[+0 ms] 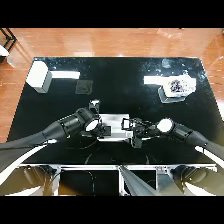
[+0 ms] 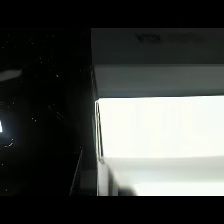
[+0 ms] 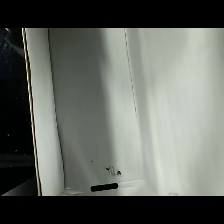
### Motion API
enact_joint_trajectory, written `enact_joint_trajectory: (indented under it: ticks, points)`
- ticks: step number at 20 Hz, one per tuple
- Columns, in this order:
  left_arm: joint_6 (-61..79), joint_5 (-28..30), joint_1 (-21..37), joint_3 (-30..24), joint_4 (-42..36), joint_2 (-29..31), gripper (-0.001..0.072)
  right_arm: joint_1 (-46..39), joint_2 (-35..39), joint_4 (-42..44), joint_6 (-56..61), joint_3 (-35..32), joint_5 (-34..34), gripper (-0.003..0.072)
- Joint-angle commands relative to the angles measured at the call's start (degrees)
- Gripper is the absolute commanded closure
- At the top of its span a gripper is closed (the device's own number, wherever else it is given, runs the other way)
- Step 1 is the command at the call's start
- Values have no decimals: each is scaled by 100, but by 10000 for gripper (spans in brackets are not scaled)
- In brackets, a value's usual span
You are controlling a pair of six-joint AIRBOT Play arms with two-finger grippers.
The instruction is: Fold the box and place the chain.
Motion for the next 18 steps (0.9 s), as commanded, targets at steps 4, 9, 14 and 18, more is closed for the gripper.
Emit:
enact_joint_trajectory:
  ticks: [4, 9, 14, 18]
  points:
    - [-4, -7, -2, 4, 4, -74, 402, 7, 2, 0, 2, -2, 2, 352]
    - [0, -9, -2, 74, 0, -155, 467, 7, 0, 0, 2, -2, 2, 352]
    - [0, -9, -2, 175, -2, -155, 470, 7, 0, 0, 2, -2, 2, 352]
    - [0, -50, -2, 173, -22, -157, 469, 7, 0, 0, 2, -2, 2, 353]
